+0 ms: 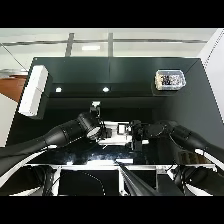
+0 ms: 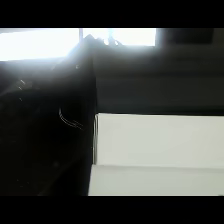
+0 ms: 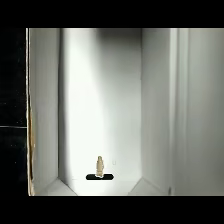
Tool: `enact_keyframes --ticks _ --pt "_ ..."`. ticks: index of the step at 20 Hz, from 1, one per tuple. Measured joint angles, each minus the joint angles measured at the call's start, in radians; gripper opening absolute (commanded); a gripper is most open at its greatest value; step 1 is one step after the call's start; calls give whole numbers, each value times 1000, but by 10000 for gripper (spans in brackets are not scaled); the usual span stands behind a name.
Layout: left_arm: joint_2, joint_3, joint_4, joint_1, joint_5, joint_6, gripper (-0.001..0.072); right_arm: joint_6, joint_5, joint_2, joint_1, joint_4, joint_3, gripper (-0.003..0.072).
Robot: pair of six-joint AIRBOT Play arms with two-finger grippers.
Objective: Fold the box and place the chain.
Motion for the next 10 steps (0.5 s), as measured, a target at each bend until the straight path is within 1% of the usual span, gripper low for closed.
enact_keyframes --ticks 2,4,6,8,10 --pt "6 0 15 2 -22 8 30 14 -9 43 0 -61 2 718" --pt "17 0 25 5 -56 19 31 50 -25 83 -3 -154 3 718" --pt "23 -2 36 9 -51 19 30 83 -40 105 -10 -209 3 717" --pt "27 -12 39 12 -45 19 30 101 -44 115 -14 -226 3 717" --pt "28 -24 42 14 -23 19 31 104 -47 114 -14 -195 3 717"
